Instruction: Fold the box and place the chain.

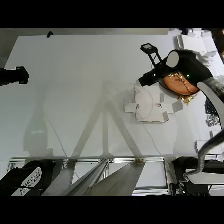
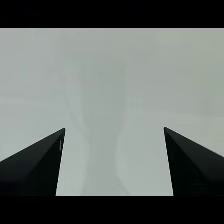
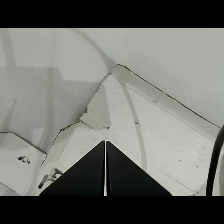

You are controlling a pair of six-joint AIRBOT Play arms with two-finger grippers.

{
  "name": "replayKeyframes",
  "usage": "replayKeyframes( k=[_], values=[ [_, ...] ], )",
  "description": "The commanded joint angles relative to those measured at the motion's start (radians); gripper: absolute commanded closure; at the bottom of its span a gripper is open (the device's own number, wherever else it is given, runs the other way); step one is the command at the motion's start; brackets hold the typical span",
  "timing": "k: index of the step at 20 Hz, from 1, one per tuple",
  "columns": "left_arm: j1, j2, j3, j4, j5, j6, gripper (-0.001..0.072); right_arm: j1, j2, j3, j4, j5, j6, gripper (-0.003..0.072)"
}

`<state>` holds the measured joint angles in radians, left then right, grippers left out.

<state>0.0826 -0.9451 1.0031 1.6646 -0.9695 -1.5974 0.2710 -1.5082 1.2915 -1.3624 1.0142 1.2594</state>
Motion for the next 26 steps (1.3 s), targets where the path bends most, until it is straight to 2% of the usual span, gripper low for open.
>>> replayKeyframes(
  k=[1,3,4,5,10,12,15,18,20,22,26],
  values=[
    [0.000,0.001,0.001,0.000,0.000,0.000,0.0017,0.000,0.004,0.001,-0.037,0.000,0.001,0.0665],
    [0.000,0.001,0.001,0.000,0.000,0.000,0.0017,0.000,0.011,0.023,-0.093,0.071,0.013,0.0528],
    [0.000,0.001,0.001,0.000,0.000,0.000,0.0017,0.000,0.019,0.043,-0.129,0.118,0.024,0.0352],
    [0.000,0.001,0.001,0.000,0.000,0.000,0.0017,0.000,0.032,0.063,-0.172,0.166,0.044,0.0235],
    [0.000,0.001,0.001,0.000,0.000,0.000,0.0017,-0.006,0.153,0.105,-0.561,0.372,0.179,0.0223],
    [0.000,0.001,0.001,0.000,0.000,0.000,0.0017,-0.050,0.180,0.105,-0.600,0.470,0.203,0.0223],
    [0.000,0.001,0.001,0.000,0.000,0.000,0.0017,-0.183,0.180,0.097,-0.529,0.602,0.211,0.0222],
    [0.000,0.001,0.001,0.000,0.000,0.000,0.0017,-0.346,0.180,0.067,-0.284,0.593,0.229,0.0221],
    [0.000,0.001,0.001,0.000,0.000,0.000,0.0017,-0.414,0.180,0.008,-0.240,0.578,0.210,0.0221],
    [0.000,0.001,0.001,0.000,0.000,0.000,0.0017,-0.450,0.180,-0.069,-0.218,0.535,0.171,0.0220],
    [0.000,0.001,0.001,0.000,0.000,0.000,0.0017,-0.456,0.180,-0.230,-0.117,0.346,0.172,0.0220]
  ],
)
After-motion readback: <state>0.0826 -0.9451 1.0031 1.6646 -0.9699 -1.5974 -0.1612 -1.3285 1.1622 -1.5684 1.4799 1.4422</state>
